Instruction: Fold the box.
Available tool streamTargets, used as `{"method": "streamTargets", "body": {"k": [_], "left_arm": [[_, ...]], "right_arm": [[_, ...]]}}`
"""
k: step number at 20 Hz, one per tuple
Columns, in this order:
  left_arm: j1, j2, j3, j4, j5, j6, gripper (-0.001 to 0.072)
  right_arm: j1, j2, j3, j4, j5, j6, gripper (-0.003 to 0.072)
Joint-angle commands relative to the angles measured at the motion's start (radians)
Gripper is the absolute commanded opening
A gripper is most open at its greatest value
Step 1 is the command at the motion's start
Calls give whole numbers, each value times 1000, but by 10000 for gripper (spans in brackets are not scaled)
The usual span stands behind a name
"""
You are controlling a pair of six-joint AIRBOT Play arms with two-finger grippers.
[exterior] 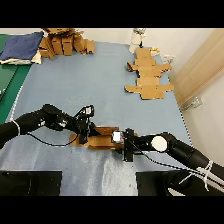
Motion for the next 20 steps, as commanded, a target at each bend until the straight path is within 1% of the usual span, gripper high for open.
{"method": "streamTargets", "body": {"k": [1, 4, 9, 12, 16, 20], "left_arm": [[0, 1, 1, -2, 11, 3, 12], [1, 1, 2, -2, 13, 3, 12], [1, 1, 2, -5, 82, 3, 12], [0, 1, 2, -28, 104, 3, 12], [0, 1, 2, -27, 79, 3, 12], [0, 1, 2, -25, 60, 3, 12]], "right_arm": [[-9, -1, 1, 8, -21, -25, 384], [-8, -1, 1, 8, -21, -25, 384], [-8, -1, 1, 16, -21, -25, 384], [-8, -1, 1, 16, -21, -25, 384], [-8, -1, 2, 50, -18, -25, 384], [-8, 0, 2, 48, -18, -25, 384]]}}
